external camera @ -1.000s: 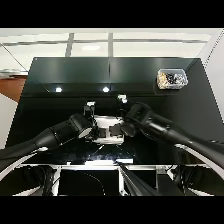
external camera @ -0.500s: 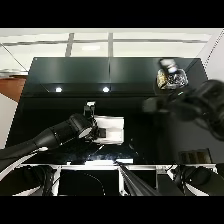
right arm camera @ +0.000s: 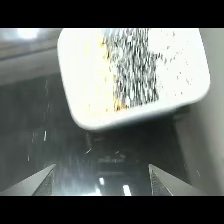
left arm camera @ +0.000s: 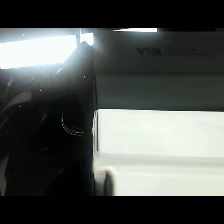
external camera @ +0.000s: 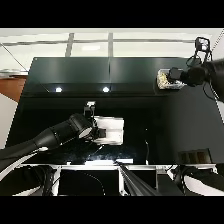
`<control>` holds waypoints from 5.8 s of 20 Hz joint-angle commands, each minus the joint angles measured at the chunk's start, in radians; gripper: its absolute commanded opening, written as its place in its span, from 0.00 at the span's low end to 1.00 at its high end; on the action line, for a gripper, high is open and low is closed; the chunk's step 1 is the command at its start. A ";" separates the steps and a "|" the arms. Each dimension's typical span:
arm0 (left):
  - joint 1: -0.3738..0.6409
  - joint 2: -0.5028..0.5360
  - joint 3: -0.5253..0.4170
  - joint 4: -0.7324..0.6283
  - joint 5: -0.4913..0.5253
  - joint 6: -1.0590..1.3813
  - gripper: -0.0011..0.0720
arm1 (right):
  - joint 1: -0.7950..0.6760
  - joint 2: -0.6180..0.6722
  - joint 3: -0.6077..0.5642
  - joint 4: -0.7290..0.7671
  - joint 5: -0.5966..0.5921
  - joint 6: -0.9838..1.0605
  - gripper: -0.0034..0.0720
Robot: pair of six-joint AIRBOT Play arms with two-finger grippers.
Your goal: Fold the box and place the chain.
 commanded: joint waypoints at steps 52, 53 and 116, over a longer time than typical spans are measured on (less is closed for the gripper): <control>0.000 0.000 0.005 -0.022 0.000 0.006 0.06 | -0.248 0.045 0.760 0.681 -0.301 -0.478 0.07; 0.000 0.000 0.010 -0.022 0.000 0.006 0.06 | -0.248 0.066 0.781 0.685 -0.301 -0.480 0.07; 0.081 -0.013 0.026 0.004 0.029 0.000 0.06 | 0.537 0.121 -0.049 0.756 -0.329 -0.686 0.07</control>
